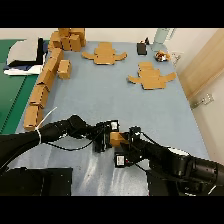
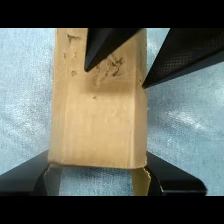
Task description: Fold the box.
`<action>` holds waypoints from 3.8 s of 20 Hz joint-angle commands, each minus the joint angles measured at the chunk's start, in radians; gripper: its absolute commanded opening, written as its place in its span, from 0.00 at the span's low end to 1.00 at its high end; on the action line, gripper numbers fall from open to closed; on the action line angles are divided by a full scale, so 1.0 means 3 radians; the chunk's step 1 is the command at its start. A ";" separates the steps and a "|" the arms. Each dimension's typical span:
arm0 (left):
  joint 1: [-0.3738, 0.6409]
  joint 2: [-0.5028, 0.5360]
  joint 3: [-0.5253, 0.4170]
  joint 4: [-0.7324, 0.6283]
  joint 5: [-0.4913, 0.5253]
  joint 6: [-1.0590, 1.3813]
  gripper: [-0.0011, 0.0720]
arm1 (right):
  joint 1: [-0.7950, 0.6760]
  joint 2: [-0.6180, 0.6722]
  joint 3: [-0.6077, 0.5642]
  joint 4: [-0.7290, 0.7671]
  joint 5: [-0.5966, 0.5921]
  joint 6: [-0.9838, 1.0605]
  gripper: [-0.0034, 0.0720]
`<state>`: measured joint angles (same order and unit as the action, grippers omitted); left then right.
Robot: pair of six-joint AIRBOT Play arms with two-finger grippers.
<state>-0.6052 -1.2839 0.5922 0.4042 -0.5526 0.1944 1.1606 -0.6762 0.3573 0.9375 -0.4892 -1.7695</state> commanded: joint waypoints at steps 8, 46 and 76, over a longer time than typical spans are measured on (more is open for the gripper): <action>0.0001 -0.0001 0.0004 0.0000 0.0003 0.0000 0.60 | -0.0019 -0.0018 0.0024 -0.0025 -0.0074 0.0001 0.51; 0.0001 -0.0001 0.0004 0.0000 0.0001 0.0000 0.60 | -0.0020 -0.0186 0.0050 0.0502 -0.0120 -0.0014 0.23; 0.0001 -0.0001 0.0003 0.0000 0.0001 0.0000 0.60 | -0.0019 -0.0256 0.0079 0.0521 0.0178 -0.0013 0.25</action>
<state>-0.6052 -1.2839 0.5922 0.4042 -0.5522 0.1947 1.1538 -0.7441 0.3805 1.0904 -0.4419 -1.7737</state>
